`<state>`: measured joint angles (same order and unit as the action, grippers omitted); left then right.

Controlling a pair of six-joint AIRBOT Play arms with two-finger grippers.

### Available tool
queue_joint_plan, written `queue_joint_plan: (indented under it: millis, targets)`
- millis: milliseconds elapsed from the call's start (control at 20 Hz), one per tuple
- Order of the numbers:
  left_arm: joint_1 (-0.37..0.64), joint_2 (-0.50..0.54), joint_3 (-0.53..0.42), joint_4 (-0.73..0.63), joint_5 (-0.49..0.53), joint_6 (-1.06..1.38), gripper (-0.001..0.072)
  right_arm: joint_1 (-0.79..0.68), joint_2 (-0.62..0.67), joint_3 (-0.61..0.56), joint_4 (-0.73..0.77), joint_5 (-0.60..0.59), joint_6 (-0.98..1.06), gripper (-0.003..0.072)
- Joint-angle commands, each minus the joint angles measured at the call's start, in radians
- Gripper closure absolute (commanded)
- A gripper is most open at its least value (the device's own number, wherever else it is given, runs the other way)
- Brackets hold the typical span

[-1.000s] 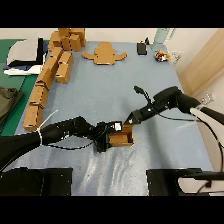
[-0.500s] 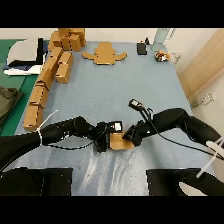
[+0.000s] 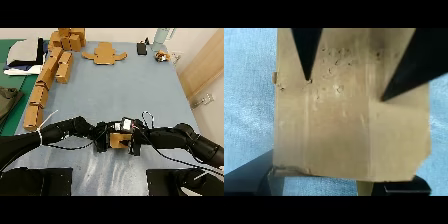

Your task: Fold the box.

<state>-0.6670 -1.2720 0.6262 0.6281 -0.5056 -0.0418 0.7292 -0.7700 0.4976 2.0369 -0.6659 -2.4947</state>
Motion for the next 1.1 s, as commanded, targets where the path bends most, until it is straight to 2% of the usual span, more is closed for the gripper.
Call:
queue_joint_plan:
  millis: [0,50,150,250,450,750,1050]
  targets:
    - [0.000,0.000,0.000,0.000,0.000,0.000,0.0237,0.025,-0.002,-0.013,-0.067,0.038,-0.001,0.0317]
    - [0.000,0.000,0.000,0.000,0.000,0.000,0.0237,0.026,-0.003,-0.012,-0.066,0.032,-0.002,0.0311]
    - [0.000,0.000,0.000,0.000,0.000,0.000,0.0237,0.026,0.000,-0.012,-0.066,-0.009,-0.002,0.0244]
    - [0.000,0.000,0.000,0.000,0.000,0.000,0.0237,0.048,0.004,-0.015,-0.098,-0.054,-0.002,0.0243]
    - [0.000,0.000,0.000,0.000,0.000,0.000,0.0237,0.092,0.005,-0.039,-0.217,-0.042,0.116,0.0247]
    - [0.000,0.000,0.000,0.000,0.000,0.000,0.0237,0.115,0.029,-0.040,-0.359,0.114,0.130,0.0247]
    - [0.000,0.000,0.000,0.000,0.000,0.000,0.0237,0.161,0.101,-0.077,-0.363,0.111,0.175,0.0249]
